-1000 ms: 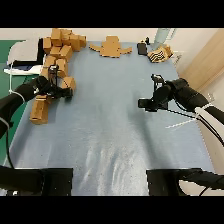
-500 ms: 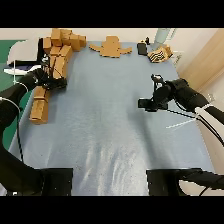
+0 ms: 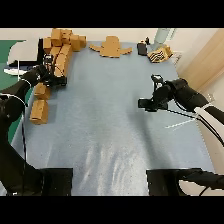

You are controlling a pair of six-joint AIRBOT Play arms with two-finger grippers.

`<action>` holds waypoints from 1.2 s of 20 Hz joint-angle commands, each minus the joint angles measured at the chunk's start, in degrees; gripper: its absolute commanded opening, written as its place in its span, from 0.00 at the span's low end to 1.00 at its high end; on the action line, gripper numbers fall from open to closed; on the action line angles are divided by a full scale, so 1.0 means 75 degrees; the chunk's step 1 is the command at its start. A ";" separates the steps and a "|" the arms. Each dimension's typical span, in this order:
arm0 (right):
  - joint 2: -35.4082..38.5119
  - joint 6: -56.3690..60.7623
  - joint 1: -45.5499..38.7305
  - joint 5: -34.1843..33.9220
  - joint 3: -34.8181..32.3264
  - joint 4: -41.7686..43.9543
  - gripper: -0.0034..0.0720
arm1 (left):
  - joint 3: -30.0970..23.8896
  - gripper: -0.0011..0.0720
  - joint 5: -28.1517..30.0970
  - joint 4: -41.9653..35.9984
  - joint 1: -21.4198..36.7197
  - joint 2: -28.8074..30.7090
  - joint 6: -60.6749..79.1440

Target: Fold the box.

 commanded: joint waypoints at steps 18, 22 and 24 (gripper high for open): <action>-0.0003 0.0000 0.0006 0.0003 0.0009 0.0006 0.05 | 0.0067 0.97 -0.0385 -0.0047 -0.0003 -0.0061 -0.0009; -0.0003 0.0000 0.0006 0.0003 0.0009 0.0003 0.05 | 0.0067 0.97 -0.0446 -0.0044 -0.0003 -0.0061 -0.0009; -0.0003 0.0000 0.0006 0.0003 0.0009 0.0003 0.05 | 0.0067 0.97 -0.0565 -0.0041 0.0000 -0.0055 -0.0012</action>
